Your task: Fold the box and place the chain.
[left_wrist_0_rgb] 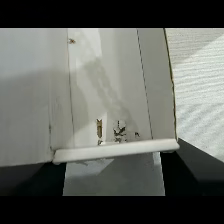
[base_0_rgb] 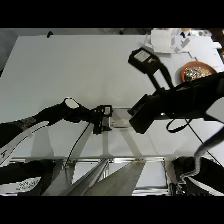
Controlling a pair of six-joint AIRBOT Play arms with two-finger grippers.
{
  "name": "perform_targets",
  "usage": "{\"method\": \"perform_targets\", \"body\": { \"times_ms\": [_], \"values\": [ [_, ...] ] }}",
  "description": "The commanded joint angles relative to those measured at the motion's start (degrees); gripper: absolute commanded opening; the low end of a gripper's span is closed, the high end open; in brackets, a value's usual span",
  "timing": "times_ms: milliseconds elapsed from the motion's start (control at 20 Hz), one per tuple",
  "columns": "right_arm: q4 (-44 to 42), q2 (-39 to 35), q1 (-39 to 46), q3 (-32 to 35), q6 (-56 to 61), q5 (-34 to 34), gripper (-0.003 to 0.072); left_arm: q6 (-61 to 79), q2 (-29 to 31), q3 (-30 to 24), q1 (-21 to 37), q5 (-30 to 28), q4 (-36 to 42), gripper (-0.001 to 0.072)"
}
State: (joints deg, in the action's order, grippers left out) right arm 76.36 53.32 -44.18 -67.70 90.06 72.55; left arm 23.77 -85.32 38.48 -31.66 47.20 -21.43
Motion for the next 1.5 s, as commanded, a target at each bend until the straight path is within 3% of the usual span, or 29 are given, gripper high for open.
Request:
{"method": "perform_targets", "body": {
  "times_ms": [0,450,750,1050,1200,1450],
  "values": [
    [0.61,-0.02,-1.57,6.32,1.38,-8.04,0.0018,0.02,0.04,-0.02,0.02,-0.02,0.00,0.0205],
    [1.25,0.72,-1.49,20.96,3.43,-22.12,0.0018,0.02,0.04,-0.02,0.02,-0.04,0.00,0.0206],
    [1.62,6.40,-1.51,22.25,4.24,-24.28,0.0018,0.02,0.04,-0.02,0.02,-0.02,0.00,0.0205],
    [1.42,9.66,-1.51,22.25,4.26,-24.46,0.0023,0.02,0.04,-0.02,0.02,-0.02,0.00,0.0205],
    [0.68,9.03,-1.51,21.75,4.26,-23.39,0.0223,0.02,0.04,-0.02,0.02,-0.02,-0.02,0.0205],
    [3.69,2.93,3.41,12.90,3.91,-12.07,0.0225,0.02,0.04,-0.02,0.02,-0.02,0.00,0.0205]
  ]
}}
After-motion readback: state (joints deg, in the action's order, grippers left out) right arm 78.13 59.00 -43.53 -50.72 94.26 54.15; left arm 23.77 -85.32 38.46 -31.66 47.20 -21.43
